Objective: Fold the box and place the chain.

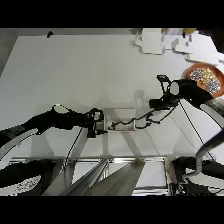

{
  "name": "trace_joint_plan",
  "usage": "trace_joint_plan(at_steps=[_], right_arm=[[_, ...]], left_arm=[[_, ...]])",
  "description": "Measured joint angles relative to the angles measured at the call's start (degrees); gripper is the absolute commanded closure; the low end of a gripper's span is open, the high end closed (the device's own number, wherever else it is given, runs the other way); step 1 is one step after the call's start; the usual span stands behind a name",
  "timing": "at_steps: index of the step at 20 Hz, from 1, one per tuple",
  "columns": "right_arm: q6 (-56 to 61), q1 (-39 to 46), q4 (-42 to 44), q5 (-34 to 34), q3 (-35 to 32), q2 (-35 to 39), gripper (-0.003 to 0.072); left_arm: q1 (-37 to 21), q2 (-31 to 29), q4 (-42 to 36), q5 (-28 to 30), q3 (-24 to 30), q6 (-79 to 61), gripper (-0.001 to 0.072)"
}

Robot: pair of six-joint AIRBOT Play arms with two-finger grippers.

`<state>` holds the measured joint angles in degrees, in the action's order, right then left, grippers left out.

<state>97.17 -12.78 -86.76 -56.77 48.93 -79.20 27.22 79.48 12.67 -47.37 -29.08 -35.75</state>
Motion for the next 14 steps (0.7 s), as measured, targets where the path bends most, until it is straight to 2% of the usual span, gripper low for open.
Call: trace_joint_plan(at_steps=[1, 2, 8, 14], right_arm=[[0.09, 0.00, 0.00, 0.11, 0.00, 0.00, 0.0646], [0.11, 0.00, 0.00, 0.13, 0.00, 0.00, 0.0671], [-3.19, 0.00, 0.00, -1.66, 0.00, 2.67, 0.0672], [-6.51, -3.98, 1.11, -6.58, -0.02, 15.30, 0.0672]], left_arm=[[0.00, 0.00, 0.00, 0.00, 0.00, 0.00, 0.0453], [0.00, 0.00, 0.00, 0.00, 0.00, 0.00, 0.0453], [0.00, 0.00, 0.00, 0.02, 0.00, 0.00, 0.0453], [0.00, 0.00, 0.00, 0.02, 0.00, 0.00, 0.0453]])
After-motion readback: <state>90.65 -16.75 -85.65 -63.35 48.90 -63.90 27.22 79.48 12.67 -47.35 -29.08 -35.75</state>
